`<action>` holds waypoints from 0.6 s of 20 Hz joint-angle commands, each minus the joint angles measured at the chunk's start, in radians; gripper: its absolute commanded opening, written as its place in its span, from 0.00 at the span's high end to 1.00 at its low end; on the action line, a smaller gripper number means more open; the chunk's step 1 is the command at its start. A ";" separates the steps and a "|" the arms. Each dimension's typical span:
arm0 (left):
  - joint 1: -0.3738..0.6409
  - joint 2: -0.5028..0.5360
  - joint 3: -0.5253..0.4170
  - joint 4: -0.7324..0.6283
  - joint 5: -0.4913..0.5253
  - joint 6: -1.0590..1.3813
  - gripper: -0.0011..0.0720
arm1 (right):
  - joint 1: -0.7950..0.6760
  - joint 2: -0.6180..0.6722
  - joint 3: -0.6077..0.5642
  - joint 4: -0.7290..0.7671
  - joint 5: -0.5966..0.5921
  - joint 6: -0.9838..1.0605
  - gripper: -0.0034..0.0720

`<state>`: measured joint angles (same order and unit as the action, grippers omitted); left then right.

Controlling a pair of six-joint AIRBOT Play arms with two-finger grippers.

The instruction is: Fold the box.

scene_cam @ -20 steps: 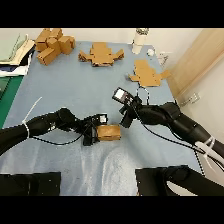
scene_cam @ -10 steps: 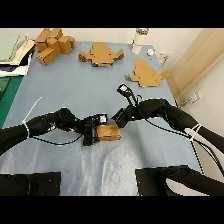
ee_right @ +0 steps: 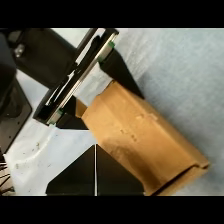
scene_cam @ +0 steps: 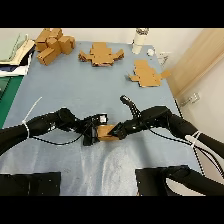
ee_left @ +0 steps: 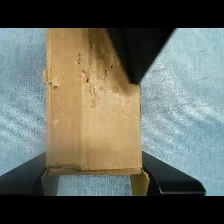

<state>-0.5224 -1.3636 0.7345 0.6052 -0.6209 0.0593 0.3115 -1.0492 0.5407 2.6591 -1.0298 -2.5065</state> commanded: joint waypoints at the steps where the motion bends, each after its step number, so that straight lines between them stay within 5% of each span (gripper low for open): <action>1: 0.000 0.000 0.000 0.000 0.000 0.000 0.26 | 0.000 0.042 -0.054 0.045 -0.008 0.000 0.95; 12: 0.000 0.000 0.000 0.000 0.000 0.000 0.26 | -0.010 0.042 -0.064 0.052 0.090 0.000 0.95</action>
<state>-0.5224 -1.3636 0.7345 0.6052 -0.6209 0.0593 0.3073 -1.0077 0.4774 2.7087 -0.9653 -2.5065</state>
